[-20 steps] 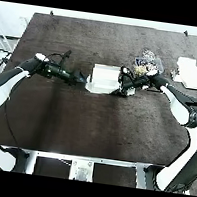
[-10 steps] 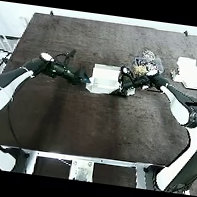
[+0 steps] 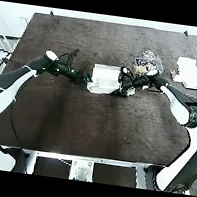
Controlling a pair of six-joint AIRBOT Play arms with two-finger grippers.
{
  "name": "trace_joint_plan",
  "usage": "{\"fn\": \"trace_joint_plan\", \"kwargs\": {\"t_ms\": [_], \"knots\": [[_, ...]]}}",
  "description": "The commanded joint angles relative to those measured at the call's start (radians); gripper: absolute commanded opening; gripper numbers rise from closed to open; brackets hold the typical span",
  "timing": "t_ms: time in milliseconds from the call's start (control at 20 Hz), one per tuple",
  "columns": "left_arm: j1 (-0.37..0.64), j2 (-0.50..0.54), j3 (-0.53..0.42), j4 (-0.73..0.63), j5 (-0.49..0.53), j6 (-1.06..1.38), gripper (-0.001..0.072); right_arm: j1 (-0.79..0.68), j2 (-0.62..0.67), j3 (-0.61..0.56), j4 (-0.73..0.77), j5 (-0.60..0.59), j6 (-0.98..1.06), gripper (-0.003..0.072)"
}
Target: Fold the box and place the chain.
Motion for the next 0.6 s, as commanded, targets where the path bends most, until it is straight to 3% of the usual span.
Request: {"fn": "trace_joint_plan", "kwargs": {"t_ms": [0, 550], "knots": [[-0.018, -0.003, 0.005, 0.030, 0.025, -0.043, 0.0460, 0.001, 0.000, 0.000, 0.000, 0.000, 0.000, 0.0580], [-0.040, -0.004, 0.051, 0.083, 0.031, -0.148, 0.0460, 0.001, 0.000, 0.000, 0.000, 0.000, 0.000, 0.0580]]}}
